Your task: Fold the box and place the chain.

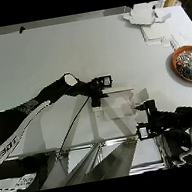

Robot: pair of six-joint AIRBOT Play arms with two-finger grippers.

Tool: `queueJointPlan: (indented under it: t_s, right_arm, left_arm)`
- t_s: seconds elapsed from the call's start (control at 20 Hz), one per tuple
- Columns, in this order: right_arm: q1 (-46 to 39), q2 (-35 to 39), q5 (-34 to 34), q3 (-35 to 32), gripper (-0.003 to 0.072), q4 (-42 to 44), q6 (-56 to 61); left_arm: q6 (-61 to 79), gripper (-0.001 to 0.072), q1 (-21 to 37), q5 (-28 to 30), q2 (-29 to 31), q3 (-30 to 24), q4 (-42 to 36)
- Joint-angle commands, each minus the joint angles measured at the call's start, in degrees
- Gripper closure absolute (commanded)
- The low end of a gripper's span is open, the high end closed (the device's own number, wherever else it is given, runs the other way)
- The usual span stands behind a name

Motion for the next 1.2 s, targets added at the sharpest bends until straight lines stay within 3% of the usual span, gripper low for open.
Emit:
queueJointPlan:
  t_s: [0.0, 0.2, 0.35, 0.55, 0.95, 1.15]
  right_arm:
    - [0.1, 0.5, -6.0, -1.8, 0.0014, 0.0, 1.6]
    - [0.0, -11.7, -16.4, -1.9, 0.0032, 0.2, 1.1]
    - [0.0, -18.1, -20.4, -1.9, 0.0032, -1.2, -2.5]
    - [0.0, -17.3, -20.7, -1.9, 0.0033, -1.4, -3.3]
    - [-9.8, -17.5, -20.0, 4.3, 0.0033, 2.5, -3.6]
    - [-14.8, -18.8, -17.4, 4.3, 0.0033, 14.4, -16.7]
  left_arm:
    - [0.0, 0.0699, 0.0, 0.0, 0.0, 0.0, 0.0]
    - [0.0, 0.0699, 0.0, 0.0, 0.0, 0.0, 0.0]
    - [0.0, 0.0699, 0.0, 0.0, 0.0, 0.0, 0.0]
    - [0.0, 0.0699, 0.0, 0.0, 0.0, 0.0, 0.0]
    - [0.0, 0.0699, 0.0, 0.0, 0.0, 0.0, 0.0]
    - [0.0, 0.0699, 0.0, 0.0, 0.0, 0.0, 0.0]
